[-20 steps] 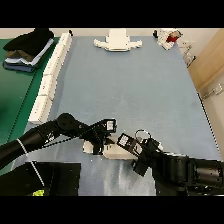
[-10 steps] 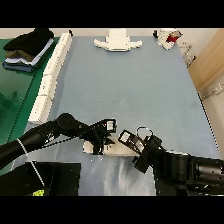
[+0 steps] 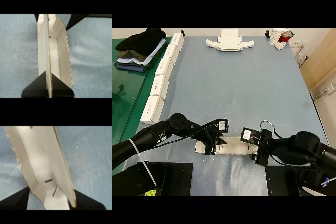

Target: Fold the box.

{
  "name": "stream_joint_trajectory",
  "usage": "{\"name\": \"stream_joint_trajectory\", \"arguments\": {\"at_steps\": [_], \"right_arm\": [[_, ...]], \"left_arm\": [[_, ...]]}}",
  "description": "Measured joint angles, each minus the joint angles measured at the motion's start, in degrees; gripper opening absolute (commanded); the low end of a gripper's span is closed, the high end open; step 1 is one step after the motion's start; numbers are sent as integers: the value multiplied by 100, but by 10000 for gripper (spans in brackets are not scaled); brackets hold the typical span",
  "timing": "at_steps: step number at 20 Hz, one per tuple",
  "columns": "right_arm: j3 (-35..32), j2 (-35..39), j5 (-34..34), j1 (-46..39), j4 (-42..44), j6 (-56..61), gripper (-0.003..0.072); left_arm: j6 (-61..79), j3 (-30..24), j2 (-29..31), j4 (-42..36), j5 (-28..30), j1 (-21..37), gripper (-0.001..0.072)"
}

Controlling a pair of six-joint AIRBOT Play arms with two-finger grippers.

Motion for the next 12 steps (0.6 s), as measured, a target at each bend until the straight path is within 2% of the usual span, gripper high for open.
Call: {"name": "stream_joint_trajectory", "arguments": {"at_steps": [3, 5, 8, 12], "right_arm": [[-125, -153, 59, -1025, 1403, -2214, 720], [-160, -372, -17, -1445, 1980, -3121, 720], [-184, -597, -105, -1729, 2409, -3799, 719], [-184, -605, -153, -1860, 2586, -4155, 710]], "left_arm": [[0, 0, 0, 0, 0, 0, 15], [0, 0, 0, 0, 0, 0, 15], [2, 0, 0, 0, 0, 0, 15], [0, 0, 0, 0, 0, 0, 15]]}}
